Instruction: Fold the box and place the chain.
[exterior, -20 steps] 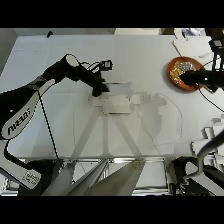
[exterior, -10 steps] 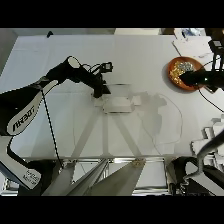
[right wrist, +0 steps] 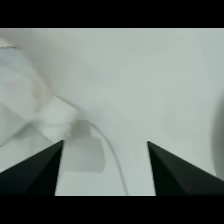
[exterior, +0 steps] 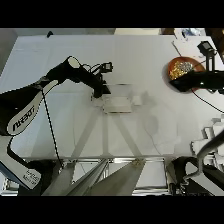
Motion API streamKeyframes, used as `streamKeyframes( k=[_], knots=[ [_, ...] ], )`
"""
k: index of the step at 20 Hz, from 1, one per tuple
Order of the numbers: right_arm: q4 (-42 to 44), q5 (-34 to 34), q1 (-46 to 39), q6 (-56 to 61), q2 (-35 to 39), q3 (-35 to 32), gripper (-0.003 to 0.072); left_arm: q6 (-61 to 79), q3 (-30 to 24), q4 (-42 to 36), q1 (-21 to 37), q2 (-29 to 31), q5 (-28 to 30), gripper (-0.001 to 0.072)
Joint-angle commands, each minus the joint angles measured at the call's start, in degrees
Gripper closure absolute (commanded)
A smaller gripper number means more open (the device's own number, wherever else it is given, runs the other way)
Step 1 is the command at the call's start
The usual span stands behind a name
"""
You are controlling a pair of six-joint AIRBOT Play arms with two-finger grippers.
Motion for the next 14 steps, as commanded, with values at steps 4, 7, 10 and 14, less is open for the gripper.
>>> streamKeyframes(
  k=[4, 7, 10, 14],
  knots=[
    [10.95, 6.19, 9.57, -27.89, 0.72, 0.07, 0.0014, 0.0, -0.02, 0.2, -0.04, -0.04, 0.0, 0.0705],
    [9.97, 6.08, 13.25, -34.8, 0.72, 0.07, -0.0002, 0.0, -0.02, 0.17, -0.02, -0.04, 0.0, 0.0705],
    [0.24, 5.31, 17.42, -38.86, 0.7, 0.04, -0.0002, 0.0, -0.02, 0.2, -0.02, -0.04, 0.0, 0.0705],
    [-3.26, 4.42, 19.08, -38.82, -0.68, -0.2, -0.0001, 0.0, -0.02, 0.2, -0.04, -0.04, 0.0, 0.0705]
  ],
)
